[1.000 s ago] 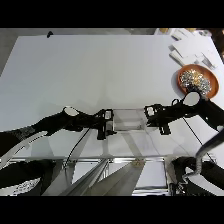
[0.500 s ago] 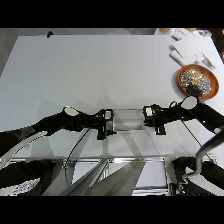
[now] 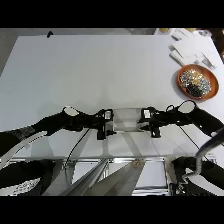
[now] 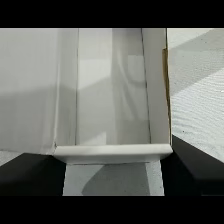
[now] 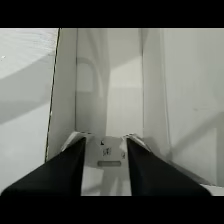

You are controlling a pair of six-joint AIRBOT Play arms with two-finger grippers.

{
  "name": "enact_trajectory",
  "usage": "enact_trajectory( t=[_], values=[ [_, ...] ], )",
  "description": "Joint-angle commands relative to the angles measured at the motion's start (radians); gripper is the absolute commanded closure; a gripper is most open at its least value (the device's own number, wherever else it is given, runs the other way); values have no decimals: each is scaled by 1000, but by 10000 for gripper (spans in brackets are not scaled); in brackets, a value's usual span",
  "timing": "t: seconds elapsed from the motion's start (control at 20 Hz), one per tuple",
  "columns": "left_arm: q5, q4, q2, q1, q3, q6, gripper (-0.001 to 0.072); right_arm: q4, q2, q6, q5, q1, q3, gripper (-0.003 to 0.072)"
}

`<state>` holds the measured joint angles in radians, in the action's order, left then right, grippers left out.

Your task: Fold the box and place the chain.

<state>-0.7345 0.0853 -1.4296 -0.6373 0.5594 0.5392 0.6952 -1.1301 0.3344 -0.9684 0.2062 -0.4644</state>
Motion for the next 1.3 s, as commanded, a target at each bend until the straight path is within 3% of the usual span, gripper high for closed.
enact_trajectory(
  t=[0.0,0.15,0.25,0.35,0.4,0.6,0.75,0.9,1.0,1.25],
  values=[
    [0,-2,0,0,0,-1,639,-7,-2,-13,19,12,3,270],
    [0,-2,0,0,0,-1,639,102,0,-131,39,12,3,248],
    [0,-2,0,0,0,-1,639,147,11,-212,39,12,3,283],
    [0,-2,0,0,0,-1,639,143,58,-298,37,12,3,581],
    [1,-2,0,0,0,-1,639,143,95,-360,40,12,3,671],
    [1,-2,0,0,0,-1,639,127,266,-535,86,-26,3,672],
    [0,-2,0,0,0,-1,639,137,311,-841,157,-164,3,672],
    [1,-2,0,0,0,-1,639,212,268,-1232,183,-306,3,673],
    [1,-2,0,0,0,-1,639,285,204,-1471,111,-378,3,673],
    [1,-2,0,0,0,-1,639,312,56,-1543,-14,-374,3,673]
  ],
)
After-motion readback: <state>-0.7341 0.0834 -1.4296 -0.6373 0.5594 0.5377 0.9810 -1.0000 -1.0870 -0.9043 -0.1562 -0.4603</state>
